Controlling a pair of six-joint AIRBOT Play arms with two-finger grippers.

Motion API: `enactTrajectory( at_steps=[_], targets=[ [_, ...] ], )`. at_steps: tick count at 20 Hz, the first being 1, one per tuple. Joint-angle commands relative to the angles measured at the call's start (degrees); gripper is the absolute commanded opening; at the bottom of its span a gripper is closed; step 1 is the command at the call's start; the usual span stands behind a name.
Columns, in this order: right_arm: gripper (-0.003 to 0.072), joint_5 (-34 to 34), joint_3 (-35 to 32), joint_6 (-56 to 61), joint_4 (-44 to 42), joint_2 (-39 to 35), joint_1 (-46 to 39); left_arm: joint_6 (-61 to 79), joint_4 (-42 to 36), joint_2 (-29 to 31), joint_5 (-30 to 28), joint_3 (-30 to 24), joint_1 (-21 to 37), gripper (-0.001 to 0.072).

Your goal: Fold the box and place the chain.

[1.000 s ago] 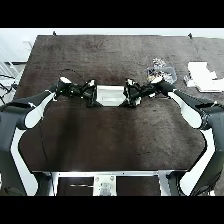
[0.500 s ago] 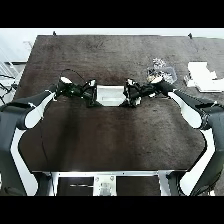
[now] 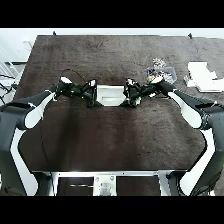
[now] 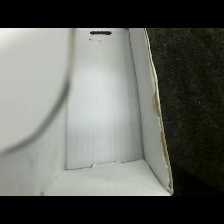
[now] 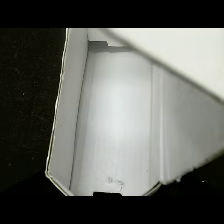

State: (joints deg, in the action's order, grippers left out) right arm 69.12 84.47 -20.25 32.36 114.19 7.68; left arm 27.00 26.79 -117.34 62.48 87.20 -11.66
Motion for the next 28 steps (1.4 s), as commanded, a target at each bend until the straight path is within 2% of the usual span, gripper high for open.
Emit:
enactTrajectory(
  at_steps=[1, 3, 5, 6, 10, 15, 18, 20, 21, 22, 23, 24, 28],
  targets=[
    [0.0525, 0.2, 0.0, 0.0, 0.0, 0.0, 0.1, 0.0, 0.0, 0.0, -0.5, 0.0, 0.1, 0.0451],
    [0.0510, 0.2, 0.0, 0.3, -0.3, 0.0, 0.3, 0.0, 0.0, 0.0, -0.3, 0.0, 0.1, 0.0451],
    [0.0654, 0.2, 0.0, 1.2, -0.4, -0.1, 0.3, 0.0, 0.0, 0.0, -0.3, 0.0, 0.1, 0.0451],
    [0.0663, 0.2, 0.0, 2.3, 0.1, -0.3, 0.0, 0.0, 0.0, 0.0, -0.3, 0.0, 0.1, 0.0451],
    [0.0663, 0.2, 0.0, 4.3, 1.4, -2.1, -2.1, 0.1, 0.2, 0.0, -0.1, 0.0, 0.0, 0.0451],
    [0.0663, 0.1, 0.0, 8.1, 7.8, -5.4, -5.2, 0.1, 0.3, 0.0, -0.3, 0.0, 0.1, 0.0451],
    [0.0663, 0.2, 0.0, 10.4, 7.8, -8.1, -7.2, 0.1, 0.3, 0.0, -0.3, 0.0, 0.0, 0.0451],
    [0.0657, 2.6, 0.0, 12.9, 7.5, -10.3, -8.0, 0.0, 0.3, 0.0, -0.2, 0.0, 0.0, 0.0452],
    [0.0547, 4.5, 0.0, 13.8, 7.2, -11.1, -8.0, 0.0, 0.3, 0.0, -0.3, 0.0, 0.0, 0.0451],
    [0.0282, 7.1, 0.0, 14.1, 6.6, -11.7, -7.8, 0.0, 0.3, 0.0, 0.0, 0.0, 0.0, 0.0451],
    [0.0072, 9.9, 0.0, 14.1, 5.5, -11.8, -7.4, 0.0, 0.3, 0.0, 0.1, 0.0, 0.0, 0.0451],
    [0.0018, 12.5, -0.3, 14.1, 3.8, -11.8, -6.8, 0.0, 0.3, 0.0, 0.1, 0.0, 0.1, 0.0451],
    [0.0018, 11.3, -4.0, 14.0, -6.4, -11.6, -3.6, 0.0, 0.3, 0.0, 0.1, 0.0, 0.1, 0.0452]
  ],
)
